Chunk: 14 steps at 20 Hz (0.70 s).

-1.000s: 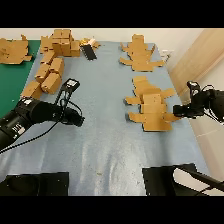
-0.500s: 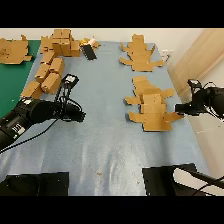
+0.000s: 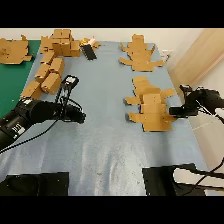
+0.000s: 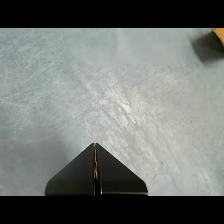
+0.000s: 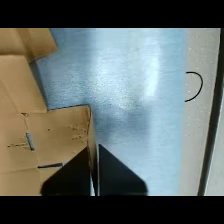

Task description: Fold the box.

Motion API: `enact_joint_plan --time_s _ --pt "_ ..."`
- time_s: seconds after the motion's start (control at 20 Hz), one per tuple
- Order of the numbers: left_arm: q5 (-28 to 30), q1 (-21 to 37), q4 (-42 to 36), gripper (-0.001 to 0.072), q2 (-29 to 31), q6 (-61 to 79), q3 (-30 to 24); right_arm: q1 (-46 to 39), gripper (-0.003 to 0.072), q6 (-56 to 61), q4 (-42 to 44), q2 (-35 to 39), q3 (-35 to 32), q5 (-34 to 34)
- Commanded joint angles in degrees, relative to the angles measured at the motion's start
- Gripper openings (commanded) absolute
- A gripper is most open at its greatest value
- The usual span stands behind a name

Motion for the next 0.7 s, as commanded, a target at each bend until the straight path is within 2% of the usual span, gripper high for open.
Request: enact_joint_plan --time_s 0.0,0.1,0.15,0.2,0.25,0.4,0.5,0.65 --pt "-2.05 0.00 -2.03 0.0012 0.02 0.00 0.04 1.36 0.0000 -5.92 4.70 -0.79 0.09 -1.60" --pt "-2.21 0.02 -4.22 0.0013 0.02 0.04 0.11 2.47 -0.0001 -9.46 10.64 0.66 0.07 -3.48" --pt "-2.60 0.02 -4.66 0.0051 0.02 0.02 0.11 2.91 -0.0001 -10.16 14.21 1.57 0.07 -4.44" --pt "-3.06 0.04 -5.16 0.0339 0.02 0.00 0.11 3.56 -0.0002 -10.16 17.14 2.60 0.04 -5.60" --pt "-3.41 0.04 -5.49 0.0546 0.02 -0.39 0.11 4.31 -0.0002 -10.16 18.97 3.61 0.02 -6.93" --pt "-3.93 0.04 -5.44 0.0543 0.02 -1.05 0.11 7.76 -0.0002 -10.08 24.92 7.02 -0.87 -11.15" --pt "-4.31 0.79 -5.44 0.0543 0.02 -1.07 0.11 10.25 -0.0002 -10.05 29.59 9.84 -4.11 -11.85" --pt "-5.70 2.99 -5.46 0.0542 0.02 -1.05 0.11 13.94 -0.0002 -9.86 32.41 14.67 -12.52 -6.49"
